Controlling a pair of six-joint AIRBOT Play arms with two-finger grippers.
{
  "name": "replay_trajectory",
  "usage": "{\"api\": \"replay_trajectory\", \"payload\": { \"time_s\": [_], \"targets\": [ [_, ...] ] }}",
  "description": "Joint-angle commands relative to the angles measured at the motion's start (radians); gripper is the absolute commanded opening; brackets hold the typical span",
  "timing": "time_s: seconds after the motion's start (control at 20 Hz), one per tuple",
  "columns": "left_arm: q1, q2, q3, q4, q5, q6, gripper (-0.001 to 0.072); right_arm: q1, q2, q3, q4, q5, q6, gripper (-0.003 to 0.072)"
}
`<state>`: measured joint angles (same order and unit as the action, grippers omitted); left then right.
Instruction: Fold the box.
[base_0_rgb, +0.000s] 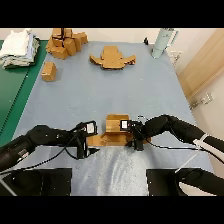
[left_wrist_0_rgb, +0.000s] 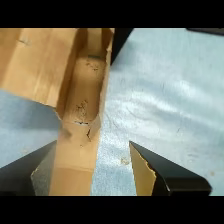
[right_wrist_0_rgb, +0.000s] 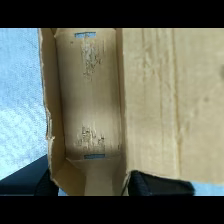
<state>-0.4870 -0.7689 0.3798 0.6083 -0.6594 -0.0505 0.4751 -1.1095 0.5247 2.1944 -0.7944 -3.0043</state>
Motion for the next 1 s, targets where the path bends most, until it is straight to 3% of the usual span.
{"api": "replay_trajectory", "payload": {
  "time_s": [0.0,0.2,0.3,0.45,0.5,0.55,0.95],
  "targets": [
    [0.002,-0.153,0.0,-0.071,0.027,0.218,0.07,0.0,0.0,0.0,0.0,0.0,0.0,0.0502],
    [0.001,-0.244,0.045,-0.103,0.1,0.219,0.0698,0.0,0.0,0.0,0.0,0.0,0.0,0.0502],
    [0.001,-0.275,0.072,-0.124,0.114,0.219,0.0537,0.0,0.0,0.0,0.0,0.0,0.0,0.0502],
    [0.0,-0.32,0.103,-0.147,0.101,0.252,0.0503,0.0,0.0,0.0,0.0,0.0,0.0,0.0502],
    [0.0,-0.329,0.105,-0.145,0.095,0.254,0.0316,0.0,0.0,0.0,0.0,0.0,0.0,0.0502],
    [0.0,-0.332,0.105,-0.145,0.072,0.269,0.0175,0.0,0.0,0.0,0.0,0.0,0.0,0.0502],
    [-0.014,-0.349,0.105,-0.326,0.058,0.412,0.0173,0.0,0.0,0.0,0.0,0.0,0.0,0.0502]
  ]
}}
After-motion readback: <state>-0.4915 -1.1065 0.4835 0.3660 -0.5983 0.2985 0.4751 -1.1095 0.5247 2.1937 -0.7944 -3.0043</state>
